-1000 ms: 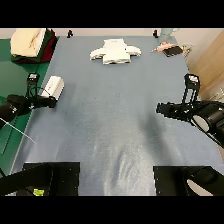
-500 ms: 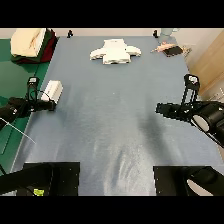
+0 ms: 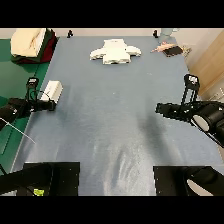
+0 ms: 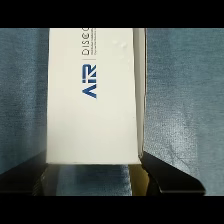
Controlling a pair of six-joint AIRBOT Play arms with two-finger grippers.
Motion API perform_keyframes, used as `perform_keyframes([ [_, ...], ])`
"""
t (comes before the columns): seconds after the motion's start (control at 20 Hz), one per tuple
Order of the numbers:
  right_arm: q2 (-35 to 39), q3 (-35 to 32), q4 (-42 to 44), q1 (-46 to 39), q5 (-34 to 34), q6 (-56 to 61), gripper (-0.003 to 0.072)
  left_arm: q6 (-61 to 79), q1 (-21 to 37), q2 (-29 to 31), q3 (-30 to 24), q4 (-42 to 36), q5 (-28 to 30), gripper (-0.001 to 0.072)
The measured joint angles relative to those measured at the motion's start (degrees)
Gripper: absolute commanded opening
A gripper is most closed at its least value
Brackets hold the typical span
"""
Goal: Fold the box.
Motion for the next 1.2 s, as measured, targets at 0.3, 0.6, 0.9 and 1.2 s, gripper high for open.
perform_keyframes([
  [0.3, 0.0, 0.0, 0.1, 0.0, 0.0, 0.0, 0.0005, 0.0, 0.1, 0.0, 0.0, 0.0, 0.0, 0.0715],
  [0.6, 0.0, 0.0, 0.5, 0.0, 0.3, 0.0, 0.0005, -4.3, 3.6, 5.8, 0.0, 6.2, -8.2, 0.0716],
  [0.9, -0.8, 0.0, 1.5, 0.0, 1.1, 0.0, 0.0005, -17.2, 8.7, 16.6, 0.7, 22.3, -28.7, 0.0016],
  [1.2, -9.7, 6.3, 6.4, 0.0, -1.7, -7.0, 0.0005, -25.6, -7.1, 20.8, 12.0, 20.1, -35.7, 0.0016],
])
